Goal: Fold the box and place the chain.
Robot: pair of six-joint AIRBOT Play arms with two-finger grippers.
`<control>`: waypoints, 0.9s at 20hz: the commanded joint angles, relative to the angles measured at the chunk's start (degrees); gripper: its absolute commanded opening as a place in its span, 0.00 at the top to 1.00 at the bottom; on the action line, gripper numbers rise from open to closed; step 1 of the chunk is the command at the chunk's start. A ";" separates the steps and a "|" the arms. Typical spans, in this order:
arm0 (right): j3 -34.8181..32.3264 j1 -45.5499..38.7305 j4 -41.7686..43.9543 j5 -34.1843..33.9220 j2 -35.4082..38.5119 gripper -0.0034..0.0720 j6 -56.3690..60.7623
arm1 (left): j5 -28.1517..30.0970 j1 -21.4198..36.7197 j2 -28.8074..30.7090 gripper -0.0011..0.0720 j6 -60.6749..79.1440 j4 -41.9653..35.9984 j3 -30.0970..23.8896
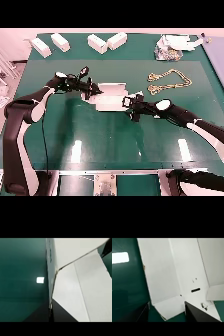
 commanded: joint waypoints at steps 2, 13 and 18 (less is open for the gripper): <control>0.39 -0.07 3.54 -3.78 -0.11 0.24 -1.97 | -0.02 0.07 -0.04 0.96 0.02 -0.22 -0.02; 4.35 -3.91 8.48 1.60 -0.13 0.11 -6.05 | -1.64 0.07 -0.04 0.96 0.02 -0.20 -0.02; 7.21 -8.68 12.96 9.20 -2.97 0.05 -10.60 | -1.77 0.07 -0.04 0.96 0.00 -0.20 -0.02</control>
